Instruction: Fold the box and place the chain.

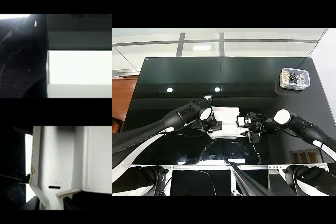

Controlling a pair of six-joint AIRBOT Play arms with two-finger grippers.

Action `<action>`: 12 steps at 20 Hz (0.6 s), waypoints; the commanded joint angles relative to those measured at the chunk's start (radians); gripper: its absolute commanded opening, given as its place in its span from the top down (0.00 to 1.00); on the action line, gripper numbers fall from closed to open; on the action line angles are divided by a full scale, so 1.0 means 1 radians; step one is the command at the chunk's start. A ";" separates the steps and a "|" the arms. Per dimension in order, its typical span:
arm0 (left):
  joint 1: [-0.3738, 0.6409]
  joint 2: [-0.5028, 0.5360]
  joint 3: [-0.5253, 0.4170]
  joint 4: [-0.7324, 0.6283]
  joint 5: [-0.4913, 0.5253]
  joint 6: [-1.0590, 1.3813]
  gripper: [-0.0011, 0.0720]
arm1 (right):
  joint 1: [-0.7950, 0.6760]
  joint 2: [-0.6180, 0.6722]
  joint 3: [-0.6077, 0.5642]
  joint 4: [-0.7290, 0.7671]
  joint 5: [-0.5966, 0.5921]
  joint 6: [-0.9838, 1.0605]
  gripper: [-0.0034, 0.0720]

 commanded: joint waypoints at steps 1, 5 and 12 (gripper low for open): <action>0.000 -0.001 0.001 0.000 -0.002 0.000 0.95 | 0.026 -0.008 0.001 0.021 -0.023 -0.004 0.55; 0.000 -0.001 0.001 -0.001 -0.005 0.000 0.95 | 0.028 -0.029 0.001 0.201 -0.066 -0.005 0.55; 0.000 -0.001 0.001 -0.014 -0.005 0.000 0.95 | 0.028 -0.069 0.000 0.289 -0.080 -0.004 0.55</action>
